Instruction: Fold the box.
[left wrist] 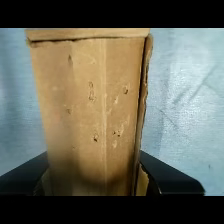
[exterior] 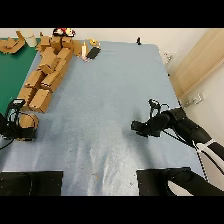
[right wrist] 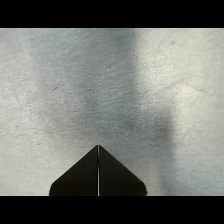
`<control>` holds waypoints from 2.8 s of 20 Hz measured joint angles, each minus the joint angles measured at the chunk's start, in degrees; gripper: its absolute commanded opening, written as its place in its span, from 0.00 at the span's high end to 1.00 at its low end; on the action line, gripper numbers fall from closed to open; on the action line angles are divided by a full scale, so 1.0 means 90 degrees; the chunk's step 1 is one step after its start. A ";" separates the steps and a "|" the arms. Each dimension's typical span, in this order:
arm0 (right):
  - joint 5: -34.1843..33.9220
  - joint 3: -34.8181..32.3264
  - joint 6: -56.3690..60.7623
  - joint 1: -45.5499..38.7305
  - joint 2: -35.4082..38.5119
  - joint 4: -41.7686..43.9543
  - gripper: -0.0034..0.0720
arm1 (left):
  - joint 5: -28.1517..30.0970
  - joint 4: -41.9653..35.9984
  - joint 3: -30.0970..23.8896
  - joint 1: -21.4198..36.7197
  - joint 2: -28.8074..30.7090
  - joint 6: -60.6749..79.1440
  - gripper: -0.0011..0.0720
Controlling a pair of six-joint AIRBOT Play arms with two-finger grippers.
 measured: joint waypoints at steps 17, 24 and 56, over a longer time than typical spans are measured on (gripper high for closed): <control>0.0002 0.0000 0.0000 -0.0002 0.0000 -0.0010 0.95 | 0.0510 -0.0804 0.0430 0.0444 -0.0903 0.0345 0.41; 0.0017 0.0000 0.0000 -0.0002 0.0000 -0.0010 0.95 | 0.0602 -0.1073 0.0432 0.0444 -0.0923 0.0578 0.01; -0.0153 0.2227 -0.1103 -0.0002 -0.1530 0.0692 0.95 | -0.0967 -0.4493 0.4012 -0.2567 -0.2839 0.0714 0.97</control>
